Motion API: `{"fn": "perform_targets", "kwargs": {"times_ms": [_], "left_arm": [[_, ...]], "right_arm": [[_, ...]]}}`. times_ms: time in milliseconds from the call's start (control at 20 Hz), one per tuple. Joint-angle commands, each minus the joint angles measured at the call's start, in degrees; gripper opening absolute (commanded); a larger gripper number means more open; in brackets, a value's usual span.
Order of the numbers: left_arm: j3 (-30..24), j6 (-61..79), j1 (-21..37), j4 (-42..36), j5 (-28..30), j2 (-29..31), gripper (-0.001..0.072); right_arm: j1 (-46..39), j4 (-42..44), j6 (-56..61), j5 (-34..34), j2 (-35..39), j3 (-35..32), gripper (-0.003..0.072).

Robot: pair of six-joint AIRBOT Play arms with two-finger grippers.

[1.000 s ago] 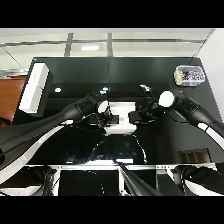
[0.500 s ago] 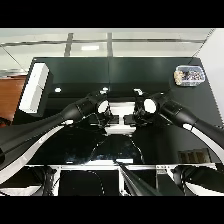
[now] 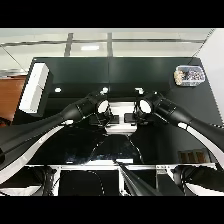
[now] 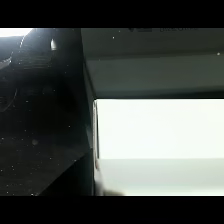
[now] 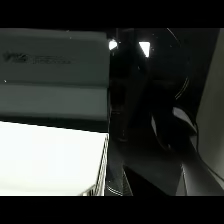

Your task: Fold the box and place the chain.

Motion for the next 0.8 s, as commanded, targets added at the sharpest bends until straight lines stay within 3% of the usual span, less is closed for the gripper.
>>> {"fn": "perform_targets", "kwargs": {"times_ms": [0, 100, 350, 400, 450, 600, 650, 700, 750], "left_arm": [[0.02, -0.02, 0.02, 0.13, -0.07, 0.0, 0.0028], [0.02, -0.02, 0.02, 0.15, -0.07, 0.0, 0.0027], [0.02, -0.02, 0.02, 0.13, -0.07, 0.0, 0.0027], [0.02, -0.02, 0.02, 0.13, -0.04, 0.0, 0.0028], [0.02, -0.02, 0.02, 0.13, -0.04, 0.0, 0.0027], [0.02, -0.02, 0.02, 0.13, -0.04, 0.0, 0.0027], [0.02, -0.02, 0.02, 0.15, -0.04, 0.0, 0.0028], [0.02, -0.02, 0.02, 0.15, -0.04, 0.0, 0.0027], [0.02, -0.02, 0.02, 0.15, -0.04, 0.0, 0.0028]], "right_arm": [[0.81, -0.22, 1.64, 1.29, -0.87, 0.26, 0.0182], [1.53, 0.22, 0.33, 1.18, -1.2, 0.31, 0.0018], [1.57, 0.26, 0.83, 3.21, -1.2, 0.39, 0.0021], [1.57, 0.39, 0.92, 3.21, -1.2, 0.39, 0.0081], [1.57, 0.39, 1.68, 3.19, -1.2, 0.39, 0.0252], [1.57, 0.55, 1.99, 3.21, -1.2, 0.42, 0.0274], [1.57, 0.52, 2.01, 3.17, -1.2, 0.42, 0.0225], [1.57, 0.5, 1.99, 3.15, -1.2, 0.42, 0.0045], [1.57, 0.46, 1.95, 2.91, -1.2, 0.42, 0.0018]]}}
